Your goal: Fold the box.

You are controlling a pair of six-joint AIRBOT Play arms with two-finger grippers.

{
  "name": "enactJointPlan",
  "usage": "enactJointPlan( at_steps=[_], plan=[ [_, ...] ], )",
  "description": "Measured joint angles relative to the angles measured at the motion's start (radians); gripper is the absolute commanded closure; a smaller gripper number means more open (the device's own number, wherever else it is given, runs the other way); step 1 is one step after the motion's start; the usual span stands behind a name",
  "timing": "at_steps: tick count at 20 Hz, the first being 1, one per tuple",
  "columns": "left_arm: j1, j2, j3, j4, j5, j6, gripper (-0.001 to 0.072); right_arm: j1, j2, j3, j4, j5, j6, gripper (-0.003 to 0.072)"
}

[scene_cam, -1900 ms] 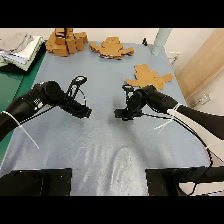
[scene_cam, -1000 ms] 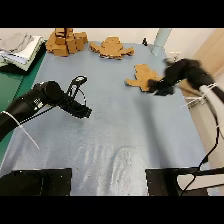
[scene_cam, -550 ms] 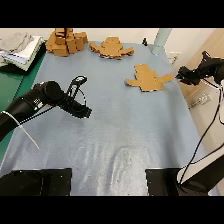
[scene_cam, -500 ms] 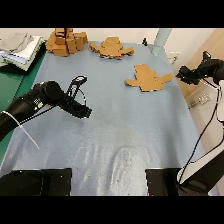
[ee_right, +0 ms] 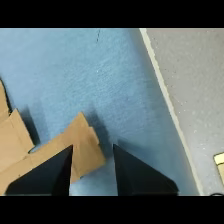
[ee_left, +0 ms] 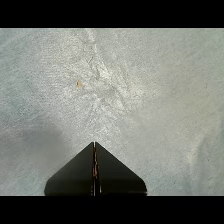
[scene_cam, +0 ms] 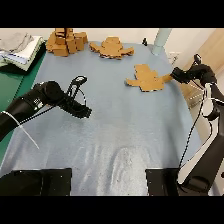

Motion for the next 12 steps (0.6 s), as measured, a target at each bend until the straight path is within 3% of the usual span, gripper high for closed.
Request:
enactJointPlan(
  at_steps=[3,4,7,12],
  plan=[
    [0.0,0.0,0.0,0.0,0.0,0.0,0.0698,0.002,-0.014,0.009,0.013,0.011,-0.011,0.0435],
    [0.0,0.0,0.0,0.0,0.0,0.0,0.0698,0.004,-0.016,0.011,0.019,0.01,-0.023,0.052],
    [0.0,0.0,0.0,0.0,0.0,0.0,0.0698,0.011,-0.009,0.013,0.052,-0.035,-0.079,0.0674],
    [0.0,0.0,0.0,0.0,0.0,0.0,0.0698,0.031,0.045,0.014,0.084,-0.157,-0.176,0.0688]
  ],
)
